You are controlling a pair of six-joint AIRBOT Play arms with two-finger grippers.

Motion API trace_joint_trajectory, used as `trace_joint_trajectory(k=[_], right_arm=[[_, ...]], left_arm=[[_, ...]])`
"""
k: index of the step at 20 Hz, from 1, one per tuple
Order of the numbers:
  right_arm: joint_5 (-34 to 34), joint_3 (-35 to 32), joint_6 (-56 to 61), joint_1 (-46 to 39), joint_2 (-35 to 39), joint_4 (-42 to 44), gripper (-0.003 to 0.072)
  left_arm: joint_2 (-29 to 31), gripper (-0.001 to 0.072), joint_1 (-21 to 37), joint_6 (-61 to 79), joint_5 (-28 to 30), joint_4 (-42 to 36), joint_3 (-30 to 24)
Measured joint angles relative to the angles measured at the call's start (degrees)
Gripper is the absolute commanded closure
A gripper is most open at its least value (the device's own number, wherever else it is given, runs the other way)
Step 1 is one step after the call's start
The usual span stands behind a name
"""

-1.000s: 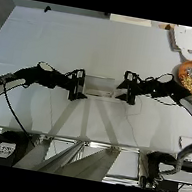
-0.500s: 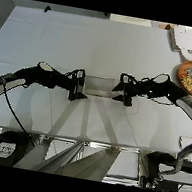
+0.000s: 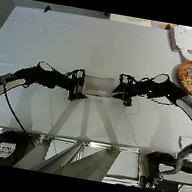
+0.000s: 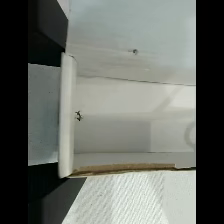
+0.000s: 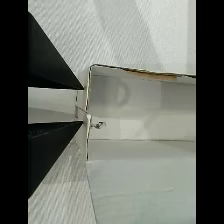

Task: Fold the box and place the chain.

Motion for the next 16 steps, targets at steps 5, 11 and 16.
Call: trace_joint_trajectory(k=[5, 11, 16], right_arm=[[-0.28, 0.00, 0.07, 0.00, 0.35, -3.96, 0.0527], [-2.19, 0.00, 8.04, -0.35, 6.82, -10.16, 0.0674], [-0.76, -0.02, 13.97, -0.04, 10.60, -1.14, 0.0677]], left_arm=[[0.00, 0.0392, 0.00, -0.02, 0.00, -0.02, 0.00], [0.00, 0.0392, 0.00, 0.00, 0.00, -0.02, 0.00], [0.00, 0.0392, 0.00, 0.00, 0.00, -0.02, 0.00]])
